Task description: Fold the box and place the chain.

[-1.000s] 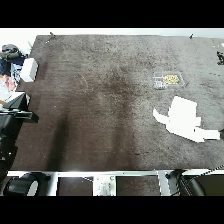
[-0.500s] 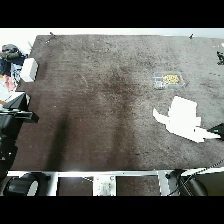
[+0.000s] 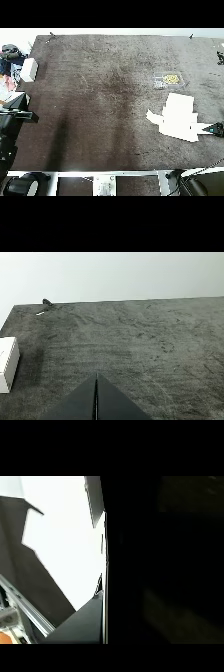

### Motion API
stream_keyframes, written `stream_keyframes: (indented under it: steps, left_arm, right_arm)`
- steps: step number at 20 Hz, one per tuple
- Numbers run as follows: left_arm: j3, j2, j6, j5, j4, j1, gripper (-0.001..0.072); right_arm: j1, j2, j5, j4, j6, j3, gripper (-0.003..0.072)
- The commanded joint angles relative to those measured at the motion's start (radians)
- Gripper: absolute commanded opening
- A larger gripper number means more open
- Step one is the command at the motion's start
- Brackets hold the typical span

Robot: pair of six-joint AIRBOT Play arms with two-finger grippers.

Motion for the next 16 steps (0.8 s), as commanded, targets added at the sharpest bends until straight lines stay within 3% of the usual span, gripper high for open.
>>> stream_keyframes:
  steps: [1,4,6,10,13,16]
  left_arm:
    - [-0.001,0.001,0.0,0.0,0.0,0.0,0.0012]
    - [-0.001,0.001,0.0,0.0,0.0,0.0,0.0011]
    - [-0.001,0.001,0.0,0.002,0.0,0.0,0.0012]
    - [-0.001,0.001,0.0,0.001,0.0,0.0,0.0011]
    - [-0.001,0.001,0.0,0.0,0.0,0.0,0.0011]
    - [-0.001,0.001,0.0,0.001,0.0,0.0,0.0011]
  right_arm:
    - [0.028,0.035,0.011,0.113,-0.039,-0.065,0.0008]
    - [0.1,0.138,-0.04,0.165,-0.076,-0.238,0.0007]
    - [0.171,0.238,-0.086,0.277,-0.144,-0.392,0.0007]
    - [0.423,0.383,-0.218,0.41,-0.124,-0.597,0.0007]
    - [0.697,0.394,-0.405,0.423,-0.015,-0.597,0.0006]
    - [0.927,0.364,-0.577,0.446,0.046,-0.492,0.0007]
